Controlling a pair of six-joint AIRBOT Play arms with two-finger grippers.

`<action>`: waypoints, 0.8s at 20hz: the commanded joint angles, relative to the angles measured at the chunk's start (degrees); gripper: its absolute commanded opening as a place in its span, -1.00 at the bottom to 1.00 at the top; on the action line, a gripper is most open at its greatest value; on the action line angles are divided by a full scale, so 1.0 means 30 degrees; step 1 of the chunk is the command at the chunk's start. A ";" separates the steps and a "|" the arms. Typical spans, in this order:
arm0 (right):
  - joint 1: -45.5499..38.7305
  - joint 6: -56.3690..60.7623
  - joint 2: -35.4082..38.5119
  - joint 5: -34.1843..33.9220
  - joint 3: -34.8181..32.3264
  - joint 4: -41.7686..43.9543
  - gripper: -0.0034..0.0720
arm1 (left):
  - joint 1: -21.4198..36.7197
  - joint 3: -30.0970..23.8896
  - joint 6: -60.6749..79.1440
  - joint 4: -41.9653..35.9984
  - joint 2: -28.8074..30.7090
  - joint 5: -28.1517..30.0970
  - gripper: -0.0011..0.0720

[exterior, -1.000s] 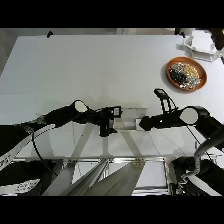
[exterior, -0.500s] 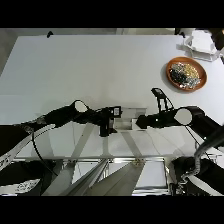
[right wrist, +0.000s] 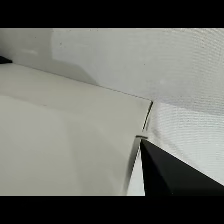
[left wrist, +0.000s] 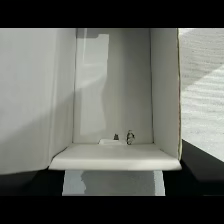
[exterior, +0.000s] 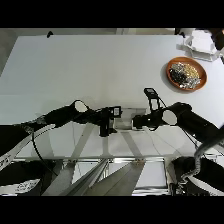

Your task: Fold the box and place the chain.

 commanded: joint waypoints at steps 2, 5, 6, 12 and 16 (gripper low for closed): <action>0.1333 0.4073 -0.0678 0.0080 0.0087 -0.3322 0.09 | -0.0007 0.0007 0.0007 0.0000 0.0007 0.0000 0.22; 0.1617 0.5778 -0.0721 0.0109 0.0087 -0.4874 -0.03 | -0.0007 0.0007 0.0007 0.0000 0.0007 0.0000 0.22; 0.1617 0.5778 -0.0758 0.0109 0.0087 -0.4947 -0.06 | -0.0007 0.0007 0.0007 0.0000 0.0007 0.0000 0.22; 0.1625 0.5814 -0.1552 0.0335 0.0087 -0.4940 -0.07 | -0.0007 0.0007 0.0007 0.0000 0.0007 0.0000 0.22; 0.1625 0.5807 -0.1552 0.0262 0.0102 -0.4947 -0.20 | -0.0007 0.0007 0.0007 0.0000 0.0007 -0.0007 0.22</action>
